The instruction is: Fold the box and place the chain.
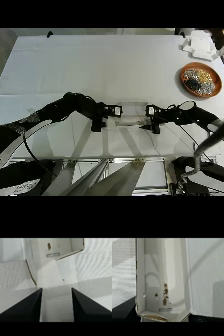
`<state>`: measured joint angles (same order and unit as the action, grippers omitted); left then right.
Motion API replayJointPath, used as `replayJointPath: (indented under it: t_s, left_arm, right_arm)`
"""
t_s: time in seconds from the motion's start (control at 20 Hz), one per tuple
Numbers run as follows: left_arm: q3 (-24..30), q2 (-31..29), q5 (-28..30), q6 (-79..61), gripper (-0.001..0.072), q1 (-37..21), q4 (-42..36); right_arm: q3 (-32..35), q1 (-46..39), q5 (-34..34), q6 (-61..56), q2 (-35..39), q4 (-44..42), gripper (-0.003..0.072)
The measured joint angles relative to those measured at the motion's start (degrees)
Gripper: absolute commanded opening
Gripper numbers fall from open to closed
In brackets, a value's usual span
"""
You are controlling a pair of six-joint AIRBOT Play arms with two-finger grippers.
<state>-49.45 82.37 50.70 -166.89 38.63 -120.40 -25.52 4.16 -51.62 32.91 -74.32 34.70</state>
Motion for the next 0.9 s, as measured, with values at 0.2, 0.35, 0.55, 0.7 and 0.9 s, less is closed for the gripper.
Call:
replayJointPath:
  t_s: [0.2, 0.35, 0.55, 0.7, 0.9]
  left_arm:
    - [0.0, 0.0, -2.3, -1.0, 0.0413, 0.3, -0.5]
    - [0.0, 0.0, -4.3, -1.4, 0.0412, 1.2, -0.9]
    - [0.0, 0.0, -5.9, -1.5, 0.0309, 2.9, -1.6]
    - [0.0, 0.0, -5.8, -1.5, 0.0219, 3.9, -2.0]
    - [0.0, 0.0, -4.9, -1.4, 0.0189, 4.3, -2.6]
  right_arm:
    - [0.0, 0.0, 0.0, 0.0, 0.0, 0.0, 0.042]
    - [0.0, 0.0, 0.0, 0.0, 0.0, 0.0, 0.042]
    - [0.0, 0.0, 0.0, 0.0, 0.0, 0.0, 0.042]
    - [0.0, 0.0, 0.0, 0.0, 0.0, 0.0, 0.042]
    - [0.0, 0.0, 0.0, 0.0, 0.0, 0.0, 0.042]
